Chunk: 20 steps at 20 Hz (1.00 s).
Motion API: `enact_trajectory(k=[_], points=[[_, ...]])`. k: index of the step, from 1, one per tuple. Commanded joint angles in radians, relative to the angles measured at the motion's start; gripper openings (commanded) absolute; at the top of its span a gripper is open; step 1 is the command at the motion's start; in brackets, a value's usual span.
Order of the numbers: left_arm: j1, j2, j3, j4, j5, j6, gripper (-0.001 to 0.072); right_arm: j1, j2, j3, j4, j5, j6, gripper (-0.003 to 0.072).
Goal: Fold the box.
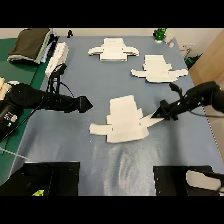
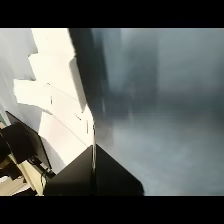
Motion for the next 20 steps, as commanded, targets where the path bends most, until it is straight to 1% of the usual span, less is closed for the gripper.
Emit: enact_trajectory(k=[1, 3, 4, 6, 7, 8, 9, 10, 11, 12, 13, 15, 16, 17, 20], points=[[0.063, -0.003, 0.001, 0.002, -0.139, 0.002, 0.0592, 0.185, 0.300, -0.299, 0.003, 0.226, 0.199, 0.0004], [0.123, -0.005, 0.001, 0.005, -0.151, 0.005, 0.0592, 0.272, 0.453, -0.400, 0.002, 0.341, 0.294, 0.0004], [0.139, -0.005, 0.001, 0.000, -0.148, 0.005, 0.0592, 0.307, 0.511, -0.422, -0.004, 0.363, 0.294, 0.0004], [0.137, -0.007, -0.001, -0.002, -0.144, 0.002, 0.0591, 0.370, 0.591, -0.432, -0.060, 0.364, 0.294, 0.0004], [0.134, -0.014, -0.001, 0.009, -0.140, 0.006, 0.0551, 0.400, 0.615, -0.433, -0.102, 0.368, 0.290, 0.0004], [0.135, -0.034, -0.001, 0.037, -0.143, 0.017, 0.0289, 0.426, 0.631, -0.436, -0.153, 0.380, 0.268, 0.0004], [0.136, -0.068, -0.001, 0.082, -0.150, 0.017, 0.0250, 0.452, 0.637, -0.440, -0.216, 0.396, 0.258, 0.0004], [0.136, -0.110, -0.001, 0.106, -0.161, 0.018, 0.0334, 0.475, 0.637, -0.445, -0.250, 0.414, 0.259, 0.0004], [0.136, -0.164, -0.001, 0.089, -0.178, 0.036, 0.0570, 0.491, 0.636, -0.449, -0.253, 0.430, 0.258, 0.0004], [0.136, -0.216, -0.001, 0.041, -0.201, 0.078, 0.0610, 0.509, 0.636, -0.449, -0.251, 0.447, 0.258, 0.0004], [0.135, -0.270, -0.001, -0.034, -0.224, 0.156, 0.0583, 0.531, 0.636, -0.450, -0.253, 0.464, 0.257, 0.0004], [0.136, -0.359, -0.001, -0.219, -0.252, 0.317, 0.0583, 0.576, 0.636, -0.454, -0.253, 0.493, 0.257, 0.0004], [0.136, -0.391, -0.001, -0.283, -0.276, 0.365, 0.0583, 0.599, 0.636, -0.458, -0.252, 0.505, 0.257, 0.0004], [0.136, -0.420, -0.001, -0.320, -0.305, 0.390, 0.0583, 0.617, 0.636, -0.460, -0.253, 0.512, 0.258, 0.0004], [0.135, -0.478, -0.002, -0.328, -0.376, 0.407, 0.0583, 0.652, 0.636, -0.460, -0.251, 0.552, 0.265, 0.0004]])
